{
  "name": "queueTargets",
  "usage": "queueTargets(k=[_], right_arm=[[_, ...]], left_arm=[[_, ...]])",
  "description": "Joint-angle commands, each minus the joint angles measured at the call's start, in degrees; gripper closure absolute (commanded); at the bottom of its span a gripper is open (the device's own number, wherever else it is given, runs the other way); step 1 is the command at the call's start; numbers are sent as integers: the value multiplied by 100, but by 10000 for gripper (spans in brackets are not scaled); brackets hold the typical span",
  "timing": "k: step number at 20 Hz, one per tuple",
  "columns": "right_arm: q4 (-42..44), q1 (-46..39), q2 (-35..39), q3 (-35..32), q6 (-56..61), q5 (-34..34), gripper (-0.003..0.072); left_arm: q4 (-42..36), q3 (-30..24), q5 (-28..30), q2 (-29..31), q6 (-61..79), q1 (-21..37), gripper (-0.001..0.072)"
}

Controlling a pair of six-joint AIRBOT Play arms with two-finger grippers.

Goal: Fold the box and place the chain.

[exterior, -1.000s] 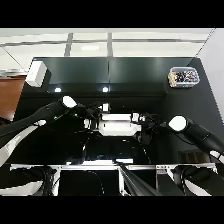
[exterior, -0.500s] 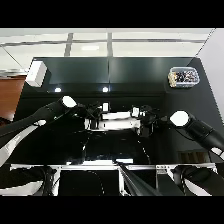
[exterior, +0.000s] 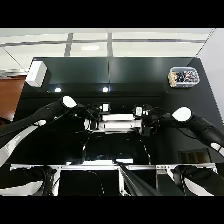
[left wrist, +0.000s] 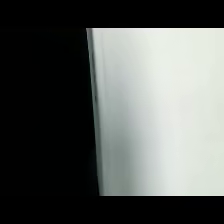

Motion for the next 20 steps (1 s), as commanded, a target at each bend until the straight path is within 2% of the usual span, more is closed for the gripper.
queueTargets(k=[1, 6, 16, 20], right_arm=[[437, 15, -361, 7, -752, 177, -23], [422, -35, -796, 7, -925, 262, -22], [289, -79, -1071, 22, -911, 313, -22], [264, -79, -1121, 76, -769, 275, -22]], left_arm=[[-2, 4, 11, -2, -2, 2, 682], [-4, 4, 9, -2, -2, 2, 683], [-2, 4, -9, -2, -155, 0, 683], [-4, 4, -262, -2, -157, 0, 683]])
